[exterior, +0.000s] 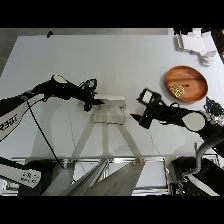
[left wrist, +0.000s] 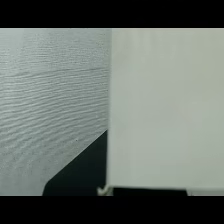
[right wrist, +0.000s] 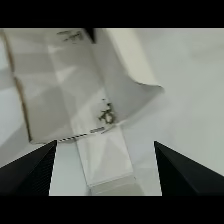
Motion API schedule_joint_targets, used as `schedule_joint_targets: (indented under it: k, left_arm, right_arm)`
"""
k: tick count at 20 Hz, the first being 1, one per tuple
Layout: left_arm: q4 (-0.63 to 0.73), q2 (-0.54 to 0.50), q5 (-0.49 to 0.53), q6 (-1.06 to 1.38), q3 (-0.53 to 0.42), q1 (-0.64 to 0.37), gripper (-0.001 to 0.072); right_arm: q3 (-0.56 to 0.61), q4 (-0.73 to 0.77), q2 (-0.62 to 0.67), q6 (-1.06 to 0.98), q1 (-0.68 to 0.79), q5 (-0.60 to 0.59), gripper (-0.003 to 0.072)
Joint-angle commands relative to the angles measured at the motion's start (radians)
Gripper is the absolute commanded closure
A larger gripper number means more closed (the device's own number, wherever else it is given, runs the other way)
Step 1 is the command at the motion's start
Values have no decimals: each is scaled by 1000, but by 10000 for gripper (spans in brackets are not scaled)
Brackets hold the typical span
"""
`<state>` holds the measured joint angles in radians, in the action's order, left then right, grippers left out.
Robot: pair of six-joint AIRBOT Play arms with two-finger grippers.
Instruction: Fold the box and place the chain.
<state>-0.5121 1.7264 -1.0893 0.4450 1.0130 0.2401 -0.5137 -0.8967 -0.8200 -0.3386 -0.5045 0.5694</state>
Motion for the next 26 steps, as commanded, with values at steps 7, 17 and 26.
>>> schedule_joint_targets:
  k: [7, 17, 26]
  left_arm:
    - [1, 1, 1, 0, 0, 0, 702]
    - [2, 1, 1, 0, 0, 0, 702]
    - [2, 1, 1, 0, 0, 0, 702]
  right_arm:
    - [35, -34, -172, 160, -13, -41, -7]
    - [35, 442, -400, 271, -13, -105, -22]
    - [-16, 559, -412, 332, 69, -78, -19]
